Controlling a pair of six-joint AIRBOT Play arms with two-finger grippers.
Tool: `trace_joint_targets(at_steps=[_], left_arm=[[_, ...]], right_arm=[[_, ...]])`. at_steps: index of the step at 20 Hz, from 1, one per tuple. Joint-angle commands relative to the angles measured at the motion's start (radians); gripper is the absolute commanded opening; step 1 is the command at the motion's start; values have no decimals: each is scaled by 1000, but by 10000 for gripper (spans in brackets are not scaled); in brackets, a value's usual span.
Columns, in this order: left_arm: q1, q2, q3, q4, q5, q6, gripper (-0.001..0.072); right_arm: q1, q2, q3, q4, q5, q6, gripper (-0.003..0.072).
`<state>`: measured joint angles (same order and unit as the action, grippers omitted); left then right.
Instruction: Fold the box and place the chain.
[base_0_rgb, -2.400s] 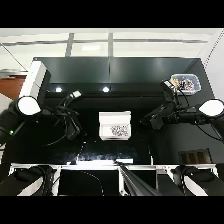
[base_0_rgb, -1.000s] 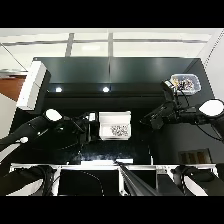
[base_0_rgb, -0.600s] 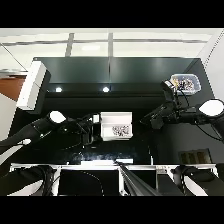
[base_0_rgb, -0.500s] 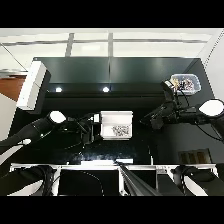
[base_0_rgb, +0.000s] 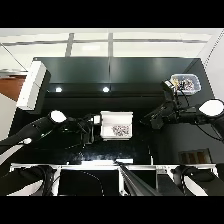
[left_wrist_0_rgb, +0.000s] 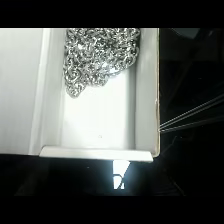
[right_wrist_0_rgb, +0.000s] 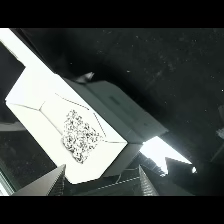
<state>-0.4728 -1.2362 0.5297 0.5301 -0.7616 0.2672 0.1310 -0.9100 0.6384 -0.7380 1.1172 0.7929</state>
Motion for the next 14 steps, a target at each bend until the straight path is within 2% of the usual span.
trace_joint_targets(at_steps=[1,5,7,8,9,10,11,14], left_arm=[[-1,-3,3,-17,-1,26,708],[-9,-5,5,-10,1,25,704],[-26,-6,5,15,2,25,673],[-35,-6,5,28,3,24,599],[-38,-6,5,35,3,21,475],[-37,-6,5,34,3,21,395],[-37,-6,5,34,4,21,395],[-37,-6,5,34,7,18,395]], right_arm=[[0,1,1,0,-3,0,547],[0,1,1,1,-3,0,547],[0,1,1,1,-4,0,547],[0,1,1,1,-3,0,547],[0,1,1,3,-4,0,548],[0,1,1,4,-8,14,566],[0,1,1,3,-22,58,707],[0,-1,19,0,-121,72,708]])
